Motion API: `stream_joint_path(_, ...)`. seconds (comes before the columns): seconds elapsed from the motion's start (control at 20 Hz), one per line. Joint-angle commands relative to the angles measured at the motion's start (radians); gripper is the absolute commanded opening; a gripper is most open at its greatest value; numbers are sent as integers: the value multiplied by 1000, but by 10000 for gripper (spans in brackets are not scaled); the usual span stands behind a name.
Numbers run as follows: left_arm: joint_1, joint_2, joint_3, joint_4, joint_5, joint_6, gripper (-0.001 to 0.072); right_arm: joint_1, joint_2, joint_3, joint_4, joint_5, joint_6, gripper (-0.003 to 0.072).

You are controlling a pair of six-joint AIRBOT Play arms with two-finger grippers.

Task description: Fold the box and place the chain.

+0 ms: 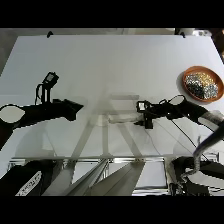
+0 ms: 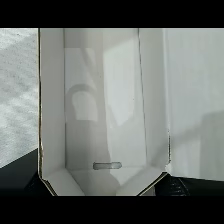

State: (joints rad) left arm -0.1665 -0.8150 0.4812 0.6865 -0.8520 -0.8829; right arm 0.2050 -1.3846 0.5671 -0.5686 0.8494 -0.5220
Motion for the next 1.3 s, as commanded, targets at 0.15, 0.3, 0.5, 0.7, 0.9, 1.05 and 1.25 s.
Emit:
stream_joint_path(0.15, 95, -234, -13, -4, -185, -180, 5, 0, 1, 0, 0, 0, 0, 324)
stream_joint_path(0.3, 95, -330, -13, -65, -172, -158, 5, 0, 1, 0, 0, 0, 0, 324)
stream_joint_path(0.5, 71, -428, -13, -85, -168, -142, 5, 0, 1, 0, 0, 0, 0, 324)
stream_joint_path(0.7, 11, -473, -13, -241, -158, -7, 5, 0, 1, 0, 0, 0, 0, 324)
stream_joint_path(0.9, -16, -512, -13, -267, -117, -10, 4, 0, 1, 0, 0, 0, 0, 324)
stream_joint_path(1.05, -16, -538, -13, -267, -112, -14, 4, 0, 1, 0, 0, 0, 0, 324)
stream_joint_path(1.25, -16, -539, -13, -295, -124, 28, 4, 0, 1, 0, 0, 0, 0, 324)
